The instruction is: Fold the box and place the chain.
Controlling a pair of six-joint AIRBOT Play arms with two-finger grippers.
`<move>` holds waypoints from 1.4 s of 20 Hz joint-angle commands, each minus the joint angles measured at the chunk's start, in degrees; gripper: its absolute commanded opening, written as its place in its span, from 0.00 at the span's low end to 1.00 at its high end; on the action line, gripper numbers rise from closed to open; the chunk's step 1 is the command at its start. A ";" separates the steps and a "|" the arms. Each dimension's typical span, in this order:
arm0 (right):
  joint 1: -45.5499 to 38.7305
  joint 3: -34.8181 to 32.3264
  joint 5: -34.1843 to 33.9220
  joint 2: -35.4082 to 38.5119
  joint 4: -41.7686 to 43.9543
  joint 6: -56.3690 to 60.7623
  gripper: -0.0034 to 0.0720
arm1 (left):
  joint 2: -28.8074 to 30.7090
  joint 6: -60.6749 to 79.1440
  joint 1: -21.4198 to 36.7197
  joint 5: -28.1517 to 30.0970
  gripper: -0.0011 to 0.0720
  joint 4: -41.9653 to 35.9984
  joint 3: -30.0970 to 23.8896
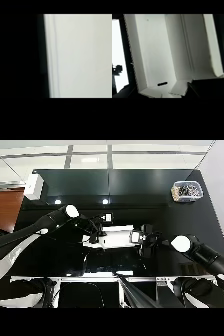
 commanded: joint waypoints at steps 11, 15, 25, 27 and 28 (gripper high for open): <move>-9.66 0.90 4.42 -5.81 22.69 -23.50 0.95 | -0.02 0.04 0.00 -2.71 0.05 4.57 2.47; -8.09 0.90 6.69 -8.96 22.71 -25.27 0.95 | -0.04 0.04 -0.46 -3.06 0.05 4.76 2.54; -6.47 0.90 6.51 -14.43 22.64 -30.14 0.95 | -0.04 -0.02 -0.98 -3.23 0.05 4.76 2.51; -6.47 0.90 6.69 -15.06 22.69 -30.05 0.95 | -0.04 -0.46 -0.98 -3.23 0.05 4.76 2.51; -6.47 0.90 6.67 -15.50 22.69 -29.79 0.95 | -0.04 -0.66 -0.98 -3.23 0.05 4.76 2.51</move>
